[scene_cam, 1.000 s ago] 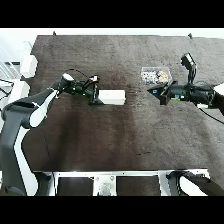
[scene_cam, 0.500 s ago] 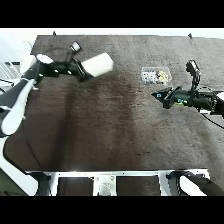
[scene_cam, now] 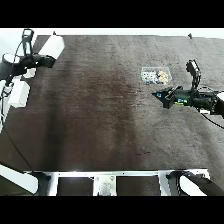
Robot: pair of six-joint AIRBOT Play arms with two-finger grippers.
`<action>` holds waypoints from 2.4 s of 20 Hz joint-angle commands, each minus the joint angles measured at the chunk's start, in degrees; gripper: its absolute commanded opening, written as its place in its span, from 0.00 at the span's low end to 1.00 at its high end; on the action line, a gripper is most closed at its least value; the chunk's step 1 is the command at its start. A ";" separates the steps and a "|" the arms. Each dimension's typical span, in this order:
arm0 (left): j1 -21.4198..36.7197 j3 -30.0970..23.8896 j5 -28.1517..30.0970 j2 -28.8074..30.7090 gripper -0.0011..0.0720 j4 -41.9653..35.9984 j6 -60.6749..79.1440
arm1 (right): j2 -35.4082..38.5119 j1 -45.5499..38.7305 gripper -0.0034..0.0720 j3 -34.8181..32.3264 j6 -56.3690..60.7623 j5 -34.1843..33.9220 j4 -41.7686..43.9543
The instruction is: Fold the box and place the chain.
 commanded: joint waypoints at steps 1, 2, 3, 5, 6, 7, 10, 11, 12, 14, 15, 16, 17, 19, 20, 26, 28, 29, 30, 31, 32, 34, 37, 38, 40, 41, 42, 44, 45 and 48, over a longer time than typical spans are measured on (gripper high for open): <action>2.73 -2.82 5.77 -1.81 0.04 1.31 -5.97 | 0.00 0.00 0.06 -0.02 0.04 -2.16 0.35; 2.95 -2.82 5.81 -2.95 0.04 1.64 -6.21 | 0.00 0.00 0.06 -0.02 0.04 -2.62 0.35; 2.95 -2.82 6.36 -3.98 0.04 1.75 -6.40 | 0.00 0.00 0.06 -0.02 0.02 -2.97 0.35; 2.95 -2.82 8.81 -5.70 0.04 1.73 -8.24 | 0.00 0.00 0.06 -0.02 0.02 -2.97 0.35; 2.95 -2.82 9.94 -6.36 0.04 1.75 -8.26 | 0.00 0.00 0.06 -0.02 0.04 -2.95 0.35; 2.95 -2.82 11.26 -7.02 0.04 1.88 -8.20 | 0.00 0.00 0.06 -0.02 0.04 -2.97 0.35; 2.95 -2.95 14.93 -8.26 0.04 2.38 -8.70 | 0.00 0.00 0.06 -0.02 0.04 -2.97 0.35; 2.95 -2.95 15.80 -8.57 0.04 2.32 -8.68 | 0.00 0.00 0.06 -0.02 0.04 -2.97 0.35; 2.95 -2.95 15.87 -9.01 0.04 2.34 -8.66 | 0.00 0.00 0.06 -0.02 0.04 -2.97 0.35; 2.95 -2.95 15.87 -10.21 0.04 2.32 -8.66 | 0.00 0.00 0.06 -0.02 0.04 -3.13 0.55; 2.95 -2.95 16.44 -10.60 0.04 2.29 -8.70 | 0.00 0.00 0.06 -0.02 0.04 -3.15 0.79; 2.95 -2.95 17.55 -10.64 0.04 2.03 -8.68 | 0.00 0.00 0.06 -0.02 0.07 -3.13 0.79; 2.95 -2.86 17.90 -10.62 0.04 2.05 -8.68 | 0.00 0.00 0.06 -0.02 0.07 -3.10 0.79; 2.95 -2.86 17.55 -10.62 0.04 2.14 -7.45 | 0.00 0.00 0.06 -0.02 0.04 -3.13 0.76; 2.95 -2.86 17.35 -10.64 0.04 2.12 -6.73 | 0.00 0.00 0.06 -0.02 0.04 -3.13 0.79; 2.95 -2.58 14.71 -10.58 0.04 2.14 -1.97 | 0.00 0.00 0.06 -0.02 0.07 -3.10 0.79; 2.95 -2.58 14.38 -10.60 0.04 2.08 -1.81 | 0.00 0.00 0.06 -0.02 0.07 -3.08 0.76; 2.95 -2.58 14.36 -10.58 0.04 2.08 -1.86 | 0.00 0.00 0.06 -0.02 0.07 -3.06 0.79; 2.95 -2.58 14.10 -10.58 0.04 2.01 -2.08 | 0.00 0.00 0.06 -0.02 0.07 -3.04 0.79; 2.95 -2.58 13.64 -10.58 0.06 1.95 -2.08 | 0.00 0.00 0.06 -0.02 0.07 -2.95 0.79; 2.95 -2.58 13.33 -10.58 0.30 1.22 -2.12 | 0.00 0.00 0.06 -0.02 0.07 -2.93 0.79; 2.95 -2.58 13.31 -10.58 0.37 -1.92 -2.16 | 0.00 0.00 0.06 -0.02 0.07 -2.91 0.79; 2.93 -2.58 12.52 -10.47 0.64 -3.19 -2.19 | 0.00 0.00 0.06 -0.02 0.07 -2.91 0.81; 2.93 -2.58 12.22 -10.45 0.73 -4.37 -2.21 | 0.02 0.00 0.12 -0.02 0.35 -2.91 0.81; 2.95 -2.58 12.24 -10.38 0.78 -6.27 -2.19 | 0.02 0.00 0.47 -0.02 1.33 -2.91 0.81; 2.95 -2.58 12.22 -10.32 0.80 -6.27 -2.16 | 0.02 0.00 0.50 -0.02 1.33 -2.91 0.81; 2.93 -2.58 11.91 -10.10 0.85 -6.29 -2.14 | 0.02 -0.02 0.50 -0.02 1.33 -2.91 0.79; 2.95 -2.32 11.37 -9.92 0.85 -6.27 -1.99 | 0.02 -0.02 0.50 -0.02 1.33 -2.91 0.79; 2.95 -2.27 11.21 -9.92 0.86 -6.05 -1.92 | 0.02 -0.02 0.52 -0.02 1.33 -2.91 0.79; 2.95 -1.53 10.82 -9.92 0.96 -5.57 -1.97 | 0.02 -0.02 0.62 -0.02 1.33 -2.89 0.76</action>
